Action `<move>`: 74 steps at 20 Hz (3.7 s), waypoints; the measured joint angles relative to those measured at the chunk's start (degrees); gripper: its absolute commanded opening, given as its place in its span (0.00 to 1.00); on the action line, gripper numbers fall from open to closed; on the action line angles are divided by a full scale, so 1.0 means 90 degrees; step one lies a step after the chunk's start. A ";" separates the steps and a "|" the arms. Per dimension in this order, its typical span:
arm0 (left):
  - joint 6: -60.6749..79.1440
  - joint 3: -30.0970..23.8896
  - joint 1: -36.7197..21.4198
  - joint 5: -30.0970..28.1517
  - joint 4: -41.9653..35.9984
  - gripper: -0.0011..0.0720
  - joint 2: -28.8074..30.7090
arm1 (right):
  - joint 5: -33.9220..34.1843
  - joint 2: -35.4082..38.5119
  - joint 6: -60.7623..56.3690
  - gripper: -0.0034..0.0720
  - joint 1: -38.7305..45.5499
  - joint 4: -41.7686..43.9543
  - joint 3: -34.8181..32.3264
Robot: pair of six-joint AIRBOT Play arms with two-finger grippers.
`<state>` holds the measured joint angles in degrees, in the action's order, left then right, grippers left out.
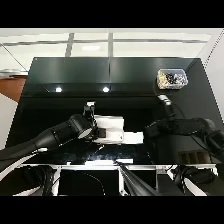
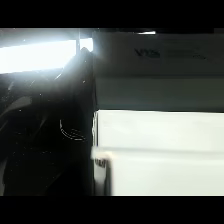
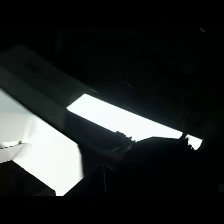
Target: Fold the box and place the chain.
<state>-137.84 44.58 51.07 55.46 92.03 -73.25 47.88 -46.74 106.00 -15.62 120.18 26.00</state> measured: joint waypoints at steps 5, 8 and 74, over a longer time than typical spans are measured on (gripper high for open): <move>0.0005 0.0000 0.0000 0.0002 -0.0075 0.06 0.0000 | 0.0457 -0.0100 -0.1163 0.07 0.0784 0.0588 -0.0789; 0.0007 0.0000 0.0000 0.0005 -0.0095 0.06 0.0000 | 0.0119 -0.0498 -0.1154 0.07 0.0590 0.1338 -0.1124; 0.0124 -0.0002 0.0000 0.0029 -0.0117 0.06 -0.0002 | -0.0083 -0.2691 -0.5044 0.46 -0.3636 -0.2055 0.2336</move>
<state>-136.73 44.56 51.07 55.72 90.98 -73.28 47.13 -70.96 60.60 -48.34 101.69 47.03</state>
